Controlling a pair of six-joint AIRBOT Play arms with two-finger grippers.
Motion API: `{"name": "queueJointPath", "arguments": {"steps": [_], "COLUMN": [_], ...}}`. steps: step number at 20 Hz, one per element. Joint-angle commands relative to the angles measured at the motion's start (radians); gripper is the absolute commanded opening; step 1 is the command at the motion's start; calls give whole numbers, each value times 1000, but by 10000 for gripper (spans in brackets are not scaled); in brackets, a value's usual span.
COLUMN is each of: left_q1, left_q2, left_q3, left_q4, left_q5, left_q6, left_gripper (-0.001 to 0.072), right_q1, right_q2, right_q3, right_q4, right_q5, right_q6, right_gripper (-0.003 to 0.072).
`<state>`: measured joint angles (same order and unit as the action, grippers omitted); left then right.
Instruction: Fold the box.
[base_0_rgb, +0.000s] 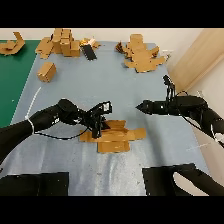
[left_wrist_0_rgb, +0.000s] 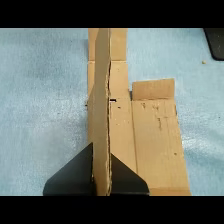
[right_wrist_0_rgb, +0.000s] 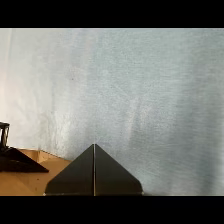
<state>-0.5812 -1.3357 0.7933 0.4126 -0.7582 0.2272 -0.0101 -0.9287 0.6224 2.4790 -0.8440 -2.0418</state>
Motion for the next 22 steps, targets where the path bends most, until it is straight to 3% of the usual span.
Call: {"name": "queueJointPath", "arguments": {"steps": [1, 12, 22], "left_q1": [1, 2, 2], "left_q2": [0, 2, 2], "left_q3": [18, 35, 34], "left_q4": [81, 111, 111], "left_q5": [-4, -55, -26], "left_q6": [-105, -162, -165], "left_gripper": [12, 13, 14], "right_q1": [0, 0, 0], "right_q2": [-1, -1, -1], "right_q3": [0, 0, -4], "right_q4": [-3, -15, -31], "right_q5": [5, 6, 16], "right_q6": [0, -1, -1], "right_gripper": [4, 4, 4]}}
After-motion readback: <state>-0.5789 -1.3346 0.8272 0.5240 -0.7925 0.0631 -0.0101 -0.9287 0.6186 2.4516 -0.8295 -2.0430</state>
